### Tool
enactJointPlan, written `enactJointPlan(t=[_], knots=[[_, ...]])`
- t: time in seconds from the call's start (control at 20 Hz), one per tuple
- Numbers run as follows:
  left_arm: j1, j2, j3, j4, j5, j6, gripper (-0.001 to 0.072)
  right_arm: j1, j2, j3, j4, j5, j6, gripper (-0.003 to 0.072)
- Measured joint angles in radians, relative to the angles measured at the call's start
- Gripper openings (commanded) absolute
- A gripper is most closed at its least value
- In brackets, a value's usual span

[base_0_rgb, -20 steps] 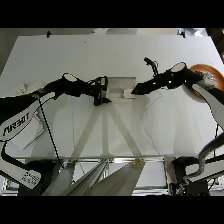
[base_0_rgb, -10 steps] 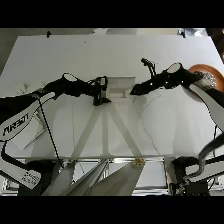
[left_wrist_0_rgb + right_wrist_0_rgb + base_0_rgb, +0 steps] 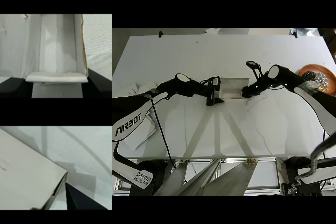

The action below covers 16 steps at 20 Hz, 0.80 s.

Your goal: Fold the box and place the chain.

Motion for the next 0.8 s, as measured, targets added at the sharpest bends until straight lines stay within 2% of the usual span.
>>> enactJointPlan(t=[0.05, 0.1, 0.15, 0.25, 0.3, 0.45, 0.5, 0.55, 0.6, 0.65, 0.7, 0.8], knots=[[0.000, 0.000, 0.000, 0.003, 0.000, 0.000, 0.0325, 0.015, 0.007, 0.000, -0.022, -0.005, 0.023, 0.0357], [0.001, 0.000, 0.000, 0.005, 0.000, 0.000, 0.0325, 0.033, 0.013, 0.000, -0.038, -0.009, 0.047, 0.0463], [0.002, 0.000, 0.000, 0.006, -0.002, -0.001, 0.0325, 0.051, 0.016, 0.000, -0.055, -0.010, 0.066, 0.0506], [0.002, 0.000, 0.000, 0.006, -0.002, -0.001, 0.0325, 0.088, 0.022, 0.001, -0.061, -0.038, 0.124, 0.0496], [0.002, 0.000, 0.000, 0.006, -0.002, -0.001, 0.0325, 0.105, 0.023, 0.001, -0.068, -0.051, 0.156, 0.0446], [0.002, 0.001, 0.000, 0.005, 0.001, -0.003, 0.0325, 0.146, 0.025, 0.005, -0.090, -0.101, 0.270, 0.0427], [0.002, 0.001, 0.000, 0.004, 0.003, -0.004, 0.0325, 0.161, 0.025, 0.006, -0.106, -0.116, 0.309, 0.0404], [0.002, 0.002, 0.000, 0.003, 0.003, -0.004, 0.0325, 0.174, 0.026, 0.008, -0.131, -0.127, 0.344, 0.0333], [0.002, 0.002, 0.000, 0.003, 0.003, -0.003, 0.0325, 0.187, 0.026, 0.010, -0.169, -0.132, 0.388, 0.0244], [0.002, 0.002, 0.000, 0.003, 0.003, -0.003, 0.0325, 0.198, 0.026, 0.010, -0.208, -0.134, 0.430, 0.0082], [0.002, 0.002, 0.000, 0.003, 0.003, -0.003, 0.0325, 0.209, 0.026, 0.011, -0.248, -0.134, 0.474, 0.0014], [0.002, 0.002, 0.000, 0.003, 0.003, -0.003, 0.0325, 0.224, 0.026, 0.012, -0.301, -0.137, 0.551, 0.0013]])
